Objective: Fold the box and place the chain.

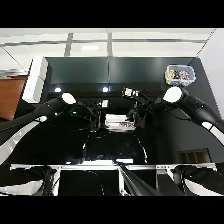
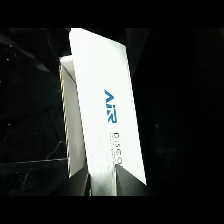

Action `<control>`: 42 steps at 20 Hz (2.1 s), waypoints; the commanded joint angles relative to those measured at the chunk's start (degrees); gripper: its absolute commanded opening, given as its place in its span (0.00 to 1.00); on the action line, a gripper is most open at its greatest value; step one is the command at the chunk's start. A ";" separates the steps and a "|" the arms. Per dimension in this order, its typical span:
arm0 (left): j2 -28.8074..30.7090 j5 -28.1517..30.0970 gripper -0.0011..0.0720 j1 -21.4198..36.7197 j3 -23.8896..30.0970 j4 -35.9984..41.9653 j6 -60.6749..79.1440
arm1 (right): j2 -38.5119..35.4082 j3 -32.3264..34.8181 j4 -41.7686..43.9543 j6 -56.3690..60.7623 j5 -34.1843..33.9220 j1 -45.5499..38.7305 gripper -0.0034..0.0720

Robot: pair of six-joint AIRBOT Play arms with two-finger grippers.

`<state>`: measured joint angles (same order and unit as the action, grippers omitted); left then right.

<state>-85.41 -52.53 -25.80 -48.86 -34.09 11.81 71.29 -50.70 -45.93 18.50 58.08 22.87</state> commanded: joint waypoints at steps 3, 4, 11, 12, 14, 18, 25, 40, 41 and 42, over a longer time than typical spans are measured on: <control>-0.02 0.00 0.48 -0.04 -0.02 0.02 -0.07 | 0.04 0.02 -0.68 0.15 1.20 0.04 0.25; -0.02 0.00 0.48 -0.04 -0.02 0.02 -0.07 | 0.04 0.02 -0.79 0.17 1.20 0.04 0.32; -0.02 0.00 0.48 -0.04 -0.02 0.02 -0.04 | 0.04 0.02 -1.09 0.28 1.27 0.04 0.32; -0.02 0.00 0.48 -0.04 -0.02 0.02 -0.07 | 0.04 0.02 -1.16 0.33 1.27 0.04 0.32; -0.02 0.02 0.48 -0.04 -0.02 0.02 -0.04 | 0.04 0.02 -1.18 0.35 1.29 0.04 0.32; -0.02 0.00 0.48 -0.04 -0.02 0.02 -0.07 | 0.07 0.02 -1.20 0.37 1.70 0.04 0.32; -0.02 0.00 0.48 -0.04 -0.02 0.02 -0.07 | 0.07 0.04 -1.25 0.37 1.70 0.04 0.32; -0.02 0.00 0.48 -0.04 -0.02 0.02 -0.07 | 0.07 0.15 -1.27 0.52 1.68 0.04 0.41; -0.02 0.00 0.48 -0.04 -0.02 0.02 -0.07 | 0.07 0.15 -1.27 0.59 1.64 0.04 0.41; -0.02 0.00 0.48 -0.04 -0.02 0.02 -0.07 | 0.07 0.15 -1.27 0.59 1.66 0.04 0.41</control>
<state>-85.41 -52.58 -25.82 -48.86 -34.04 11.68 71.37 -50.52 -47.70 18.98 60.12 22.87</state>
